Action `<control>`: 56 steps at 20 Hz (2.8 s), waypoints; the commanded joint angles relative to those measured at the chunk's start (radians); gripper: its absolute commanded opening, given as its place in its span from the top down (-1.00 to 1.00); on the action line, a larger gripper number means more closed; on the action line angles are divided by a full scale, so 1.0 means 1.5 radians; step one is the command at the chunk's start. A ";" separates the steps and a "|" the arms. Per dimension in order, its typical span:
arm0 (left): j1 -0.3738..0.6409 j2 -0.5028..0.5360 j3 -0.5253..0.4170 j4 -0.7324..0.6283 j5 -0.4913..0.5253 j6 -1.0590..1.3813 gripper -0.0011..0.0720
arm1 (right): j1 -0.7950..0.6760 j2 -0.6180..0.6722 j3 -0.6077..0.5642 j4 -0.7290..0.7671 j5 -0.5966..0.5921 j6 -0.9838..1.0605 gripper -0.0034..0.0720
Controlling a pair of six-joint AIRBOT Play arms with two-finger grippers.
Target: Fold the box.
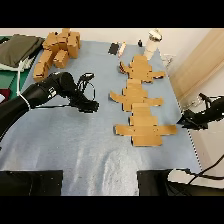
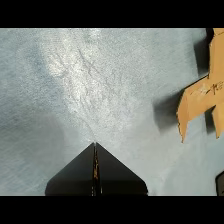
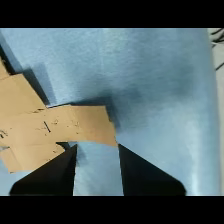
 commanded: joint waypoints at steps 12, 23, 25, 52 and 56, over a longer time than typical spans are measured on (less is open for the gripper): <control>0.000 0.000 0.001 -0.101 -0.027 0.053 -0.28 | 0.033 -0.083 -0.037 0.069 0.013 -0.082 -0.16; 0.001 0.000 0.001 -0.143 -0.040 0.073 -0.50 | -0.012 -0.076 0.019 0.024 0.015 -0.075 -0.17; 0.001 0.000 0.000 -0.193 -0.041 0.114 -0.50 | -0.012 -0.076 -0.009 0.079 0.025 -0.111 -0.17; 0.091 -0.002 -0.005 -0.342 -0.177 0.263 -0.50 | 0.205 -0.076 -0.110 0.143 0.002 -0.117 0.34; 0.105 -0.002 -0.007 -0.342 -0.193 0.263 -0.50 | 0.243 -0.076 -0.110 0.153 -0.012 -0.117 0.77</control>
